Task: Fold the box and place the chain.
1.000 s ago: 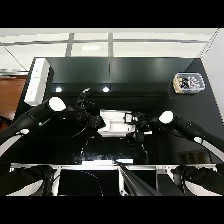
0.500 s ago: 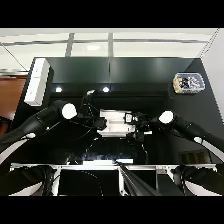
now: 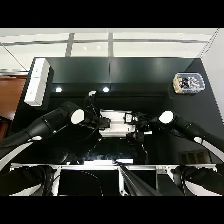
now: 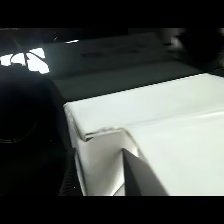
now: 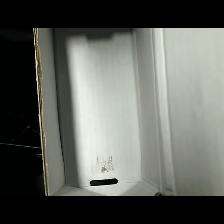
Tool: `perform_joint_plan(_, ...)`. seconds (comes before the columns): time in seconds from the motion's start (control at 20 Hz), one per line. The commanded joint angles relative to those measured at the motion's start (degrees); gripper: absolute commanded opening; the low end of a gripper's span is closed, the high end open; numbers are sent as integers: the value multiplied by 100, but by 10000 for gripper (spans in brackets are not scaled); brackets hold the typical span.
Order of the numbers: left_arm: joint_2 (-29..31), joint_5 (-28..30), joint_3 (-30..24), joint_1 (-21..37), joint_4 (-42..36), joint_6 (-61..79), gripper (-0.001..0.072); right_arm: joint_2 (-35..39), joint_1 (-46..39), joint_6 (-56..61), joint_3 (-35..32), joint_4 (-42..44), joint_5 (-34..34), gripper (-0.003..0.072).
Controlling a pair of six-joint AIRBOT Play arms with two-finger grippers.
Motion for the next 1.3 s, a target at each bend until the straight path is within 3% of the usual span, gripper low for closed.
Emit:
perform_joint_plan(0.0, -131, -177, 125, -337, 758, -1102, 339, 4, 0, 0, 0, 0, 2, 193)
perform_joint_plan(0.3, -918, -1344, 975, -704, 1700, -1880, 337, 4, 0, 0, 0, 0, 2, 193)
perform_joint_plan(0.5, -1156, -1386, 1172, -697, 1541, -1886, 337, 4, 0, 0, 0, 0, 4, 193)
perform_joint_plan(0.6, -1226, -1384, 1268, -697, 1526, -1884, 280, 4, 0, 0, 0, 0, 4, 193)
perform_joint_plan(0.75, -1309, -1493, 1344, -697, 1526, -1930, 280, 4, 0, 0, 0, 0, 2, 193)
perform_joint_plan(0.8, -1322, -1517, 1353, -697, 1526, -1976, 233, 4, 0, 0, 0, 0, 2, 193)
perform_joint_plan(0.85, -1322, -1512, 1353, -697, 1526, -1980, 116, 4, 0, 0, 0, 0, 2, 193)
perform_joint_plan(0.9, -1322, -1512, 1353, -697, 1523, -1980, 59, 4, 0, 0, 0, 0, 2, 193)
perform_joint_plan(1.05, -1320, -1534, 1386, -699, 1521, -1978, 31, 4, 0, 0, 0, 0, 2, 193)
perform_joint_plan(1.1, -1320, -1547, 1423, -697, 1523, -1978, 71, 4, 0, 0, 0, 0, 2, 193)
perform_joint_plan(1.2, -1320, -1567, 1493, -695, 1552, -1980, 371, 4, 0, 0, 0, 0, 2, 193)
perform_joint_plan(1.25, -1320, -1569, 1502, -684, 1563, -1987, 372, 4, 0, 0, 0, 0, 2, 193)
